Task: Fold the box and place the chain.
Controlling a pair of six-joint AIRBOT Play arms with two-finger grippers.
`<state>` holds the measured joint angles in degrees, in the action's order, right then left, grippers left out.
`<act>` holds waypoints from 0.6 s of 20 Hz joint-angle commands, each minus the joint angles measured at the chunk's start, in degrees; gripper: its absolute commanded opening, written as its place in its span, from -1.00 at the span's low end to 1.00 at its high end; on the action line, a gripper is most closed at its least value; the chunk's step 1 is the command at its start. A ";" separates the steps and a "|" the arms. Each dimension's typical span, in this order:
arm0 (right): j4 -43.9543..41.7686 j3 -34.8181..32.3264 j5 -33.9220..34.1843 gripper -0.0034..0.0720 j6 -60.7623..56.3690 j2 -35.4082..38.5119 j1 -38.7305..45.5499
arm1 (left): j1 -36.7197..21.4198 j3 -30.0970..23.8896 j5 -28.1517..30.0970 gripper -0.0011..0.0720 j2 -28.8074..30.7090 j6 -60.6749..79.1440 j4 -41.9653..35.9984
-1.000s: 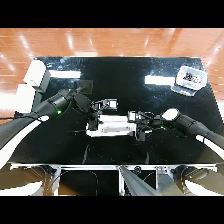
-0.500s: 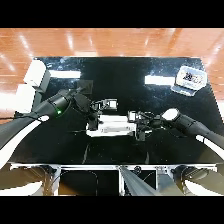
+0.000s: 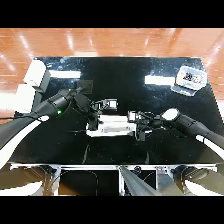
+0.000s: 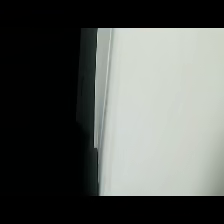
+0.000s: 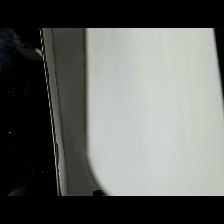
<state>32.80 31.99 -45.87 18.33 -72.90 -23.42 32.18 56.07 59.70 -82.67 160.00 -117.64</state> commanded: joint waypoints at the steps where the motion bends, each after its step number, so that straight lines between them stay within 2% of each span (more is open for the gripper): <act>1: -0.26 -0.02 -0.37 0.10 -0.42 0.00 -0.02 | 0.02 -0.02 0.11 -0.91 -0.02 0.02 -0.04; 3: -0.22 -0.02 -0.37 0.15 -0.46 0.00 -0.02 | 0.02 -0.02 0.09 -0.91 -0.02 0.02 -0.07; 6: -0.22 -0.02 -0.37 0.10 -0.46 0.00 -0.02 | 0.02 -0.02 0.11 -0.89 -0.02 -0.02 -0.57; 8: -0.22 -0.02 -0.37 0.10 -0.46 0.00 -0.02 | 0.02 -0.02 0.11 -0.14 0.09 -0.09 -1.20; 11: -0.20 -0.02 -0.37 0.10 -0.46 0.00 -0.02 | 0.00 0.00 0.31 -0.08 1.07 -4.04 -1.29; 12: -0.22 -0.02 -0.37 0.10 -0.46 0.00 -0.02 | 0.00 0.00 0.28 0.04 1.77 -4.79 -1.31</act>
<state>32.45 31.99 -46.13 17.80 -72.90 -23.42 32.21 56.01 60.07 -81.91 157.86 -118.61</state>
